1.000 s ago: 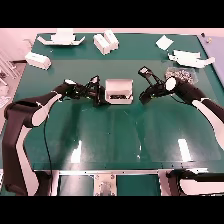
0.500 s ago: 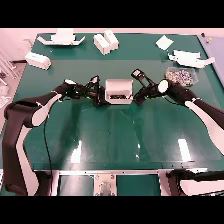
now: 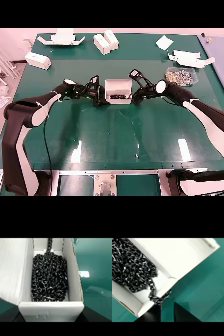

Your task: Fold the box and place the chain.

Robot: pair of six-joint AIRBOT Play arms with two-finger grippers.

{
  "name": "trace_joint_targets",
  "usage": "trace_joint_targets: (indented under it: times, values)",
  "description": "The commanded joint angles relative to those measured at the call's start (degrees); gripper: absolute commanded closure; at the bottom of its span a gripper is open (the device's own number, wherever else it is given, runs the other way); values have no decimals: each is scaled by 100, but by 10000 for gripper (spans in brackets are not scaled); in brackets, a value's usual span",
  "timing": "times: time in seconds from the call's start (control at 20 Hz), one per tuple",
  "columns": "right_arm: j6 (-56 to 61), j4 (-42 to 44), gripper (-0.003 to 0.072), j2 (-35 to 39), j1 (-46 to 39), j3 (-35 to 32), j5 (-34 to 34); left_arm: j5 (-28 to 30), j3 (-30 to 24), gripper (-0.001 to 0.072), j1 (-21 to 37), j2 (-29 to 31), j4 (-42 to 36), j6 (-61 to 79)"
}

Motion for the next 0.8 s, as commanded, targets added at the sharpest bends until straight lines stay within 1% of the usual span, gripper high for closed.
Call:
trace_joint_targets:
  times: [0.0,0.05,0.1,0.2,0.4,0.75]
  values:
    - [-11,37,517,-4,13,0,-17,0,7,173,0,4,2,13]
    - [-11,37,591,-4,13,0,-17,0,7,173,0,7,2,13]
    - [-9,37,643,-4,13,0,-17,-2,7,173,0,4,2,13]
    - [-11,26,675,-4,9,2,-15,0,7,173,0,4,2,13]
    - [-4,15,675,9,-63,50,-7,0,7,173,0,4,2,13]
    - [37,31,674,173,-94,396,103,0,7,173,0,4,2,13]
